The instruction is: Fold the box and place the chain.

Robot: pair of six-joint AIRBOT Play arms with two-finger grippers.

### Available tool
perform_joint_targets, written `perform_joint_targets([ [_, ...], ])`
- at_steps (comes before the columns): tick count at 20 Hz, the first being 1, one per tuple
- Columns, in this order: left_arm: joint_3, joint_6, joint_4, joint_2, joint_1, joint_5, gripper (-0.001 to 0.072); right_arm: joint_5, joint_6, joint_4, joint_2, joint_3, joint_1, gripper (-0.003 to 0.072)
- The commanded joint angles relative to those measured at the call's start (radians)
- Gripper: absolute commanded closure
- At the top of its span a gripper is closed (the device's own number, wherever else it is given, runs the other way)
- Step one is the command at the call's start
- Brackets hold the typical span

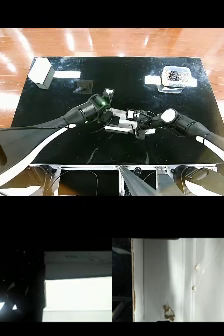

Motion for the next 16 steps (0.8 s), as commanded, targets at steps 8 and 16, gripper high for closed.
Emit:
perform_joint_targets([
  [8, 0.002, -0.006, -0.01, 0.019, 0.002, 0.061, 0.0219, 0.001, 0.0, 0.0, 0.0, 0.0, 0.001, 0.0312],
  [16, 0.002, -0.031, 0.036, 0.02, 0.002, 0.083, 0.0273, 0.001, 0.0, 0.0, 0.0, 0.0, 0.001, 0.0312],
])
